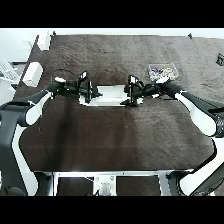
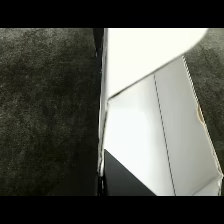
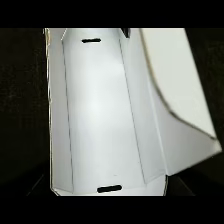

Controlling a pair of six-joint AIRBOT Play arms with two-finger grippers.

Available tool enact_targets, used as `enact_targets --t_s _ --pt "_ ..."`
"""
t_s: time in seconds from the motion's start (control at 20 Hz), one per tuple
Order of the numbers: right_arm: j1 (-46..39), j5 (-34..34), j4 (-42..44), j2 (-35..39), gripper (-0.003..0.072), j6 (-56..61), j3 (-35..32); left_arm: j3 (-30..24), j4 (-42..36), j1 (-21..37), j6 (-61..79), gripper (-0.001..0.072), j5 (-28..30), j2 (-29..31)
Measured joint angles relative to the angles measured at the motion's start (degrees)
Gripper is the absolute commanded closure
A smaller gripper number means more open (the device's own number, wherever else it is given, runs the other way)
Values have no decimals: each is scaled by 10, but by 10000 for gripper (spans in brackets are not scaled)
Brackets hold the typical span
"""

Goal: Fold the box and place the chain.

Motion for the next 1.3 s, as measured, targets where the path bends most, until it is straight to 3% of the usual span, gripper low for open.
enact_targets --t_s 1.3 --pt "5 29 32 -55 -6 -66 30 0 0 0 0 687 1 0"
